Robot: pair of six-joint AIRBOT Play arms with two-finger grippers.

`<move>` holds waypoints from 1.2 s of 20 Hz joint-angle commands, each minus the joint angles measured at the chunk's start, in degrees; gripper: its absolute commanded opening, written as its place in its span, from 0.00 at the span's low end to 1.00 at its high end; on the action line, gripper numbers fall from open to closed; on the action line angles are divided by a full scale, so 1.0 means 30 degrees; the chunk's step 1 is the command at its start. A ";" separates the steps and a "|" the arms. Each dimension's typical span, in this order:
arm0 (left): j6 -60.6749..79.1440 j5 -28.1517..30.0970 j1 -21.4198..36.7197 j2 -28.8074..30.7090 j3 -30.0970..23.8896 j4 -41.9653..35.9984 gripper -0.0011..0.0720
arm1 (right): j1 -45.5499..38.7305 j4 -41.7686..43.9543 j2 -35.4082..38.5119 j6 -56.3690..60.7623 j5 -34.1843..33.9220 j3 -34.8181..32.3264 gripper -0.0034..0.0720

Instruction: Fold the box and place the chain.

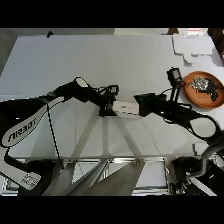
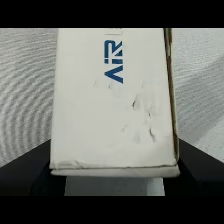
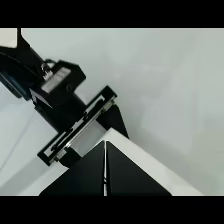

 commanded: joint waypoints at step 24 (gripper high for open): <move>0.0029 0.0029 0.0000 0.0000 -0.0007 0.0007 0.38 | -0.6936 -1.5934 0.2514 0.8357 0.8408 0.0182 0.06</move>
